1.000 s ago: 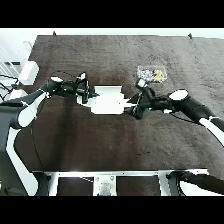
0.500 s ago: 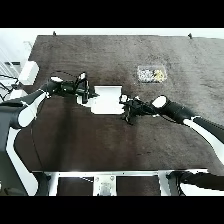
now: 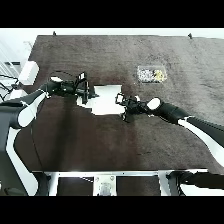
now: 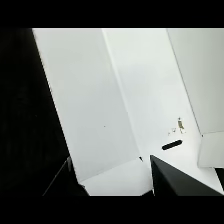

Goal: Fold the box and place the chain.

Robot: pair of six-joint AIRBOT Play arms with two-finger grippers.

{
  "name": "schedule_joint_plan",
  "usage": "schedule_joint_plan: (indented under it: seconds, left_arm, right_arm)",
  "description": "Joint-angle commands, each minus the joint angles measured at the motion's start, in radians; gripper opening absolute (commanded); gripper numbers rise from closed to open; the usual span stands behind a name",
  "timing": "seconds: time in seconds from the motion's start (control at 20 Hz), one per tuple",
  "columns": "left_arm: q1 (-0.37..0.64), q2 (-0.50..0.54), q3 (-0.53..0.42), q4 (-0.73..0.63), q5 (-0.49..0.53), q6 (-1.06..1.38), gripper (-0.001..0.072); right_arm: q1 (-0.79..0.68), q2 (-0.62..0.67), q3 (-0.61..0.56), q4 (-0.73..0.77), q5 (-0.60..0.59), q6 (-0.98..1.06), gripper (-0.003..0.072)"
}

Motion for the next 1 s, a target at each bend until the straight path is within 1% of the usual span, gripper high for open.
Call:
schedule_joint_plan:
  seconds: [0.0, 0.2, 0.5, 0.75, 0.85, 0.95]
  left_arm:
    - [0.0, -0.001, 0.0, -0.001, -0.002, -0.001, 0.0019]
    - [0.0, -0.001, 0.0, -0.001, -0.002, -0.001, 0.0019]
    - [0.0, -0.001, 0.0, 0.0, -0.001, 0.0, 0.0019]
    - [0.0, -0.001, 0.0, 0.0, 0.0, 0.0, 0.002]
    - [0.0, -0.001, 0.0, 0.003, 0.006, -0.001, 0.0019]
    - [0.0, -0.001, 0.0, 0.003, 0.007, -0.001, 0.0019]
  right_arm:
    - [0.003, -0.002, 0.024, 0.014, -0.041, 0.001, 0.0578]
    - [0.0, -0.002, 0.055, 0.017, -0.076, 0.001, 0.0576]
    - [-0.054, -0.017, 0.095, 0.017, -0.079, -0.008, 0.0576]
    - [-0.079, -0.058, 0.124, 0.026, -0.052, -0.093, 0.0576]
    - [-0.082, -0.065, 0.135, 0.065, -0.035, -0.161, 0.0576]
    - [-0.099, -0.068, 0.147, 0.113, 0.022, -0.224, 0.0576]
